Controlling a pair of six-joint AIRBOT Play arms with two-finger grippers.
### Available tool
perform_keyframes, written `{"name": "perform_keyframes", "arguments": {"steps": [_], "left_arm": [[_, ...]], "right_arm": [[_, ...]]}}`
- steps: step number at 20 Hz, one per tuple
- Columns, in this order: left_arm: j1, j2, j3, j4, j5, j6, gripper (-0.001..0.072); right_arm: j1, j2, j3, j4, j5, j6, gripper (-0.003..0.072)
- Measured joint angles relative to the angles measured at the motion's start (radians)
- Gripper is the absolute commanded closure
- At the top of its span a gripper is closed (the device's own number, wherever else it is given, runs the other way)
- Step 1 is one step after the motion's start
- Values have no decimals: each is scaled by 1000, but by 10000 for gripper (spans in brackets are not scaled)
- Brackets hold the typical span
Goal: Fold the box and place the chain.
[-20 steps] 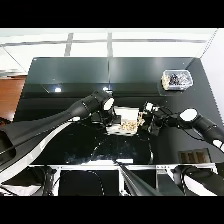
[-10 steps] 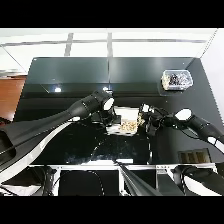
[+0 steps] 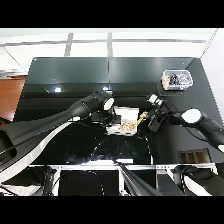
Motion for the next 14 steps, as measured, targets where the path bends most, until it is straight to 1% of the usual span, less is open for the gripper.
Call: {"name": "perform_keyframes", "arguments": {"steps": [3, 7, 10, 12, 14], "left_arm": [[0, 0, 0, 0, -2, 0, 684], [0, 0, 0, 0, -6, 0, 685], [0, 0, 0, 0, -8, 0, 684], [0, 0, 0, 0, -8, 0, 684], [0, 0, 0, 0, -8, 0, 684]], "right_arm": [[-22, 130, 65, -63, 133, 144, 675], [-33, 263, 198, -73, 267, 283, 675], [-35, 303, 280, 25, 313, 377, 675], [-30, 308, 306, 120, 336, 410, 675], [-5, 294, 314, 183, 349, 439, 674]]}}
